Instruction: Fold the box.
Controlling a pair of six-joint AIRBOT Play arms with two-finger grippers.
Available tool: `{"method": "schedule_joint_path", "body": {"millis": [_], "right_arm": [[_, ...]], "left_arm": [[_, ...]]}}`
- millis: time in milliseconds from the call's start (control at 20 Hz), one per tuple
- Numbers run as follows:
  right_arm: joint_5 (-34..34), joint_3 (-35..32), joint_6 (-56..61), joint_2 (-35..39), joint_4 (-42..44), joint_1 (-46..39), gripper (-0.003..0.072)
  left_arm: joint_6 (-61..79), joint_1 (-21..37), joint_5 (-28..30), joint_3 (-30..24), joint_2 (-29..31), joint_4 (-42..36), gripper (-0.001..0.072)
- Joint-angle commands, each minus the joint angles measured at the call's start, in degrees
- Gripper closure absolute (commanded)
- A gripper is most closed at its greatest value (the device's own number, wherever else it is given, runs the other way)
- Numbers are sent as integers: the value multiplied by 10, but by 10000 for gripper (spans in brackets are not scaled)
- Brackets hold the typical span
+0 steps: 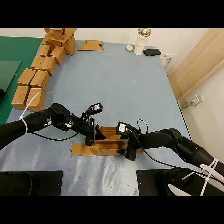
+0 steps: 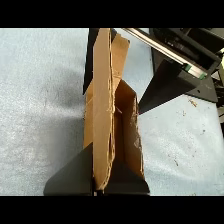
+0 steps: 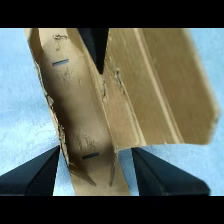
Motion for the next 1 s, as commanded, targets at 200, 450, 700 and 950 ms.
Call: {"method": "schedule_joint_path", "body": {"millis": [200, 450, 700, 950], "right_arm": [[-10, 0, -183, -21, 20, -3, -23], [-16, 0, -220, -47, 36, -3, -23], [-14, 0, -220, -70, 38, -3, -23], [-2, 0, -220, -75, 39, -3, -23]], "left_arm": [[0, 0, 0, 0, 0, 0, 697], [0, 0, 0, 0, 0, 0, 697], [0, -1, 0, 0, 0, 0, 697], [0, -1, 0, 0, 0, 0, 697]]}}
